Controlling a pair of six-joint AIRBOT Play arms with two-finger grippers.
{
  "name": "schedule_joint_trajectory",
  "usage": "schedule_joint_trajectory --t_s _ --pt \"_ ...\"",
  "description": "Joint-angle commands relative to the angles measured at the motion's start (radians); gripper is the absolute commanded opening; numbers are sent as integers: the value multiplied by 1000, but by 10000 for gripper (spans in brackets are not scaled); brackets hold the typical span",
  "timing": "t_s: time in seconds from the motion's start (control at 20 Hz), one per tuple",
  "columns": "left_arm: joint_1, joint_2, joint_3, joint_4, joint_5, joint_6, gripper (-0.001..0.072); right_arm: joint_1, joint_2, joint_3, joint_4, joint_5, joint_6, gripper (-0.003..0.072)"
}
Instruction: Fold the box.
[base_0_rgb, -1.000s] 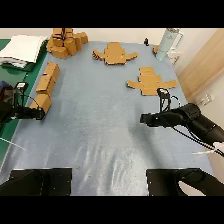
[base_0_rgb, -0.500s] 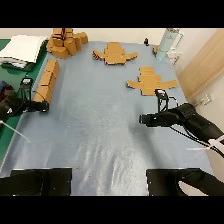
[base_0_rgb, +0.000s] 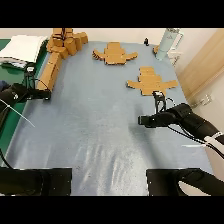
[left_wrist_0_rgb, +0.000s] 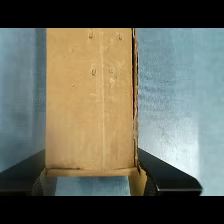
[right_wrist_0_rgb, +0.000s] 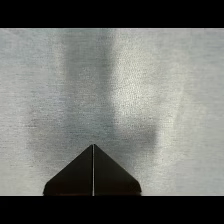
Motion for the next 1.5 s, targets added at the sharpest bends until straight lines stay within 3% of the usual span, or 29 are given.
schedule_joint_trajectory --t_s 0.0,0.55,0.6,0.7,0.95,1.35,1.4,1.45 --pt "-2 -44 35 0 0 0 490 3 -2 0 11 -2 0 8" --pt "-2 -50 35 -5 -4 -1 494 3 -2 0 19 -2 0 8" --pt "-1 -49 35 -5 -16 -6 666 3 -2 0 19 -2 0 8" --pt "5 -47 35 -5 -39 -75 700 3 -2 0 20 -2 0 8" --pt "42 8 35 -3 -225 -113 700 3 -2 0 19 -2 -1 8" --pt "87 260 35 0 -530 -137 698 3 -2 0 32 -7 -1 8" --pt "87 293 35 0 -565 -138 688 4 -2 0 34 -7 -9 8" --pt "87 323 35 0 -603 -138 449 4 -2 1 49 -5 -56 8"
